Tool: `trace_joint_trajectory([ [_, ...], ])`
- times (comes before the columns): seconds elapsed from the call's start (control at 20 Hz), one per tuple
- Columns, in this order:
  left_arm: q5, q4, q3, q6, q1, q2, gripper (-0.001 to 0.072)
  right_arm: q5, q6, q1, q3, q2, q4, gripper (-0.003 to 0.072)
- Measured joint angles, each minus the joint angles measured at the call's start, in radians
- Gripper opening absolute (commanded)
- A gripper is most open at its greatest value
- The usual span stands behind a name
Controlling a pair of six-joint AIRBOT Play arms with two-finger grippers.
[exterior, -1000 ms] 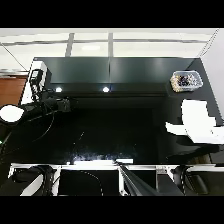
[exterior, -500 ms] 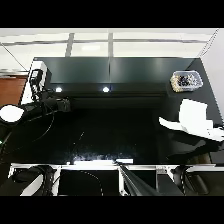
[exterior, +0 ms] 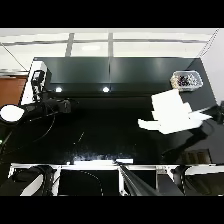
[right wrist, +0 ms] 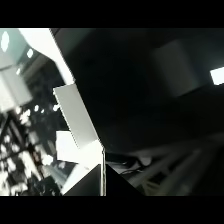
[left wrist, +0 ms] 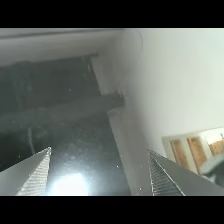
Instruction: Fold the box and place the chain.
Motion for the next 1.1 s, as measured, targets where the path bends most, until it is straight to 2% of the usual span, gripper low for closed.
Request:
trace_joint_trajectory([
  [0.15, -0.024, 0.0, 0.0, 0.002, 0.0, -0.01, 0.0705, -0.055, -0.003, 0.172, -0.04, 0.066, 0.071, 0.001],
  [0.3, -0.033, 0.0, 0.0, 0.002, 0.0, -0.016, 0.0705, -0.212, 0.005, 0.349, -0.128, 0.197, 0.124, 0.001],
  [0.45, -0.045, -0.008, 0.0, 0.001, 0.0, -0.019, 0.0705, -0.418, 0.02, 0.511, -0.267, 0.377, 0.169, 0.001],
  [0.65, -0.062, -0.037, 0.0, -0.001, 0.0, -0.02, 0.0705, -0.703, 0.018, 0.722, -0.512, 0.653, 0.249, 0.0011],
  [0.8, -0.068, -0.06, 0.0, -0.001, 0.0, -0.021, 0.0705, -0.856, -0.067, 0.874, -0.666, 0.807, 0.315, 0.0011],
  [1.1, -0.071, -0.076, 0.0, -0.03, -0.01, -0.043, 0.0705, -1.015, -0.285, 1.073, -0.811, 0.921, 0.386, 0.0011],
])
